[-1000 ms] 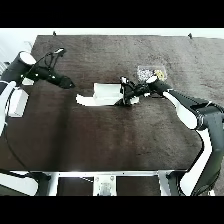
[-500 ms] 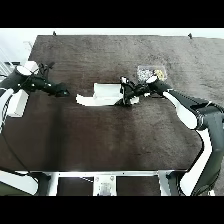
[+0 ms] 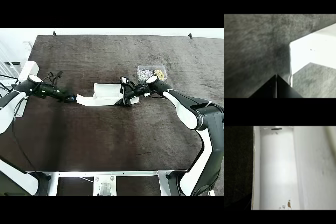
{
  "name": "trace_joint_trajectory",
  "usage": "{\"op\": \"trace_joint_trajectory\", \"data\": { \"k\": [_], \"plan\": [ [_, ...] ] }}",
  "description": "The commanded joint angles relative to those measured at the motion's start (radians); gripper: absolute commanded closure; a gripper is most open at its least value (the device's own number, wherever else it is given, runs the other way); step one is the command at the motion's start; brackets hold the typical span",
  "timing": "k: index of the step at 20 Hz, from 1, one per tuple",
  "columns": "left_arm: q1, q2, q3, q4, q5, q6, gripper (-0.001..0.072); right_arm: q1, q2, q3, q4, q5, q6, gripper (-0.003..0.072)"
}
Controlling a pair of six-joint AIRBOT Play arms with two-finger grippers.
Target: Fold the box and place the chain.
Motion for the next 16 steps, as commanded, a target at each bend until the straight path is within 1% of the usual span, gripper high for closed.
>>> {"op": "trace_joint_trajectory", "data": {
  "k": [1, 4, 6, 9, 12, 13, 14, 15, 16],
  "plan": [
    [-0.045, -0.042, -0.001, -0.063, 0.016, 0.016, 0.0694, -0.001, 0.0, 0.0, 0.0, 0.0, 0.0, 0.0189],
    [-0.074, -0.052, 0.005, -0.105, 0.028, 0.035, 0.0693, -0.001, 0.0, 0.0, 0.0, 0.0, 0.0, 0.019],
    [-0.076, -0.05, 0.019, -0.179, 0.007, 0.055, 0.0693, -0.001, 0.0, 0.0, 0.0, 0.0, 0.0, 0.0189],
    [-0.076, -0.049, 0.064, -0.184, -0.052, 0.057, 0.0694, -0.001, 0.0, 0.0, 0.0, 0.0, 0.0, 0.019],
    [-0.082, -0.049, 0.067, -0.187, -0.079, 0.038, 0.0691, -0.001, 0.0, 0.0, 0.0, 0.0, 0.0, 0.019],
    [-0.088, -0.049, 0.067, -0.2, -0.083, 0.045, 0.0609, -0.001, 0.0, 0.0, 0.0, 0.0, 0.0, 0.019],
    [-0.089, -0.049, 0.067, -0.216, -0.085, 0.053, 0.0433, -0.001, 0.0, 0.0, 0.0, 0.0, 0.0, 0.0189],
    [-0.088, -0.049, 0.067, -0.245, -0.09, 0.078, 0.0409, -0.001, 0.0, 0.0, 0.0, 0.0, 0.0, 0.0189],
    [-0.088, -0.049, 0.067, -0.264, -0.092, 0.088, 0.0409, -0.001, 0.0, 0.0, 0.0, 0.0, 0.0, 0.0189]
  ]
}}
